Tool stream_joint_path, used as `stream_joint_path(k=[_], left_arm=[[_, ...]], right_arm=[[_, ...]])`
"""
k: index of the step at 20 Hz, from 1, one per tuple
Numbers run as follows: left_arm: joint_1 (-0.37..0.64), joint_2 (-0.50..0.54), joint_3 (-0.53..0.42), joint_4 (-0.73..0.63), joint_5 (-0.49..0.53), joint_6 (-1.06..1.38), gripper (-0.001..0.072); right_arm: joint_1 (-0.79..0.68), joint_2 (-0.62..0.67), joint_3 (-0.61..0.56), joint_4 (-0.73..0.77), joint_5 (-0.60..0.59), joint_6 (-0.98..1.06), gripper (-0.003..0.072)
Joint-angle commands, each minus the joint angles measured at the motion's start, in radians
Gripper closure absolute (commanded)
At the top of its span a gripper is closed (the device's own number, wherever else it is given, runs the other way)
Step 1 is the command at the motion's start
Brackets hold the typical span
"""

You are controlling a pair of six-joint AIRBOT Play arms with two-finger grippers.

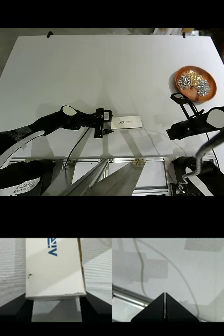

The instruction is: Fold the box and place the chain.

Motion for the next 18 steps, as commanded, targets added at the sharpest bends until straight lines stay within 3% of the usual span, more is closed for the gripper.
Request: stream_joint_path(k=[1, 6, 9, 13, 18], left_arm=[[0.000, 0.001, 0.000, 0.000, -0.031, 0.000, 0.0567], [0.002, 0.006, 0.000, 0.001, -0.069, -0.026, 0.0577], [0.055, 0.090, 0.000, 0.077, -0.059, -0.196, 0.0547], [0.244, 0.346, 0.000, 0.437, -0.076, -0.659, 0.0554], [0.574, 0.645, 0.000, 0.885, -0.086, -1.205, 0.0557]], right_arm=[[0.000, 0.001, 0.000, 0.000, 0.001, -0.001, 0.0666], [-0.001, 0.001, 0.000, 0.000, 0.001, -0.001, 0.0666], [-0.001, 0.001, 0.000, 0.000, 0.001, -0.001, 0.0666], [-0.001, 0.001, 0.000, 0.000, 0.001, -0.001, 0.0666], [0.000, 0.001, 0.000, 0.000, 0.001, -0.001, 0.0666]])
